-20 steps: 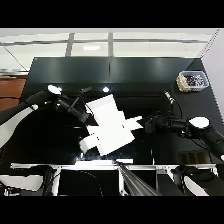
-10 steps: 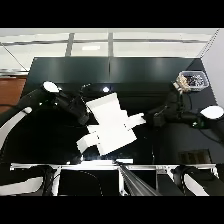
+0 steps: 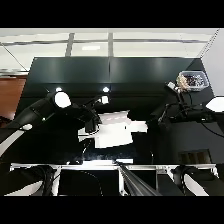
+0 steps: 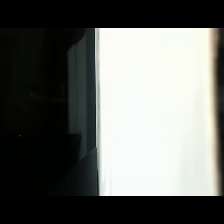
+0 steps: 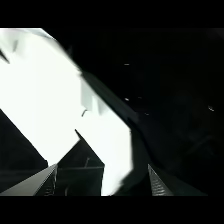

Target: Fold the box and place the chain.

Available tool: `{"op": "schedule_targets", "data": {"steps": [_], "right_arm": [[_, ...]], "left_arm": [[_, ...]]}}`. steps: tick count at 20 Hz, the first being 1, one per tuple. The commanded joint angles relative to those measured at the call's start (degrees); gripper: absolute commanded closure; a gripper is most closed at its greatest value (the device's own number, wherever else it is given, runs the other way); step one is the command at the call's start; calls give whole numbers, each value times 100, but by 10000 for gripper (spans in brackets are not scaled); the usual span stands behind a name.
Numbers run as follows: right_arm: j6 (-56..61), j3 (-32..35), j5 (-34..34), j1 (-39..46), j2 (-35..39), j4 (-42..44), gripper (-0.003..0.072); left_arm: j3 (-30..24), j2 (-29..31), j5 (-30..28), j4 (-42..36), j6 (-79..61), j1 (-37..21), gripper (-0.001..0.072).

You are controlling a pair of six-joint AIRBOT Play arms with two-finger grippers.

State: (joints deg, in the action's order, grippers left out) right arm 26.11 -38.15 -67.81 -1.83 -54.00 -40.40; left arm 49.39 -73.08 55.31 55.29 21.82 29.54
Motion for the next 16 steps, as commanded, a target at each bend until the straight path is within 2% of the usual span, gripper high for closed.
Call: {"op": "schedule_targets", "data": {"steps": [1, 4, 7, 13, 16], "right_arm": [[-136, 52, 114, -415, -2, -195, 27], [-175, 199, 387, -730, -7, -533, 27], [-186, 334, 573, -1040, -9, -487, 27], [-597, 651, 1360, -1528, -20, -577, 27], [-645, 664, 1401, -1676, -20, -914, 27]], "left_arm": [[-11, -227, -323, 225, -205, 103, 684], [-11, -341, -323, -74, -236, 96, 684], [-11, -339, -367, -501, -741, 103, 685], [-173, -385, -691, -455, -868, 107, 684], [-181, -446, -686, -455, -1008, 107, 684]]}}
